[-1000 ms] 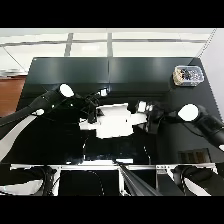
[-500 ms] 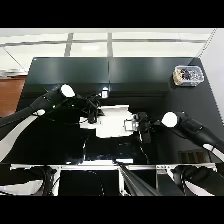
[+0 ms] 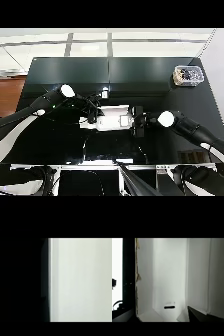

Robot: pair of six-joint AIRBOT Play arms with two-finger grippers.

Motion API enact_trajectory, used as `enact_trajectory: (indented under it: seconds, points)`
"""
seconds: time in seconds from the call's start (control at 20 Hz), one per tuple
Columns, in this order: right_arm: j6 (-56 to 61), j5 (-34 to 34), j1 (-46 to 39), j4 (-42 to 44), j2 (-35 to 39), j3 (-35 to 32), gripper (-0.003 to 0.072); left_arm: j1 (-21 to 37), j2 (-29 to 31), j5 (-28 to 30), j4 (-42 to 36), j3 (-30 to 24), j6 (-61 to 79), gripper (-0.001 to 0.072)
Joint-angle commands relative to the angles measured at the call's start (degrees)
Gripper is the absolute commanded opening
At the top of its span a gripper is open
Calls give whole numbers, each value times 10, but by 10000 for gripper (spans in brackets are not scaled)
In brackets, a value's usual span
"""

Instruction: Fold the box and place the chain.

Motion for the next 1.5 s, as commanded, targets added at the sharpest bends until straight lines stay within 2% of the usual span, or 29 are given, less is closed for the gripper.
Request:
enact_trajectory:
  seconds: [0.0, 0.25, 0.35, 0.5, 0.65, 1.05, 1.45]
  points:
    - [0, 0, -28, 18, 8, 8, 685, 0, 0, -1, 0, 1, 0, 29]
    - [-46, -1, -66, 93, 8, 8, 685, 0, 0, -1, -1, 1, 0, 28]
    - [-69, 0, -78, 159, 4, 8, 685, 0, 0, -1, -1, 1, 0, 29]
    - [-129, 1, -80, 207, -18, 8, 685, 0, 0, 0, -1, 1, 0, 28]
    - [-175, 30, -80, 257, -47, 8, 685, 0, 0, 0, -1, 1, 0, 29]
    - [-221, 66, -81, 273, -103, 8, 685, 0, 0, -1, -1, 1, 0, 29]
    - [-201, 64, -82, 232, -123, 10, 684, 0, 0, -1, -1, 1, 0, 29]
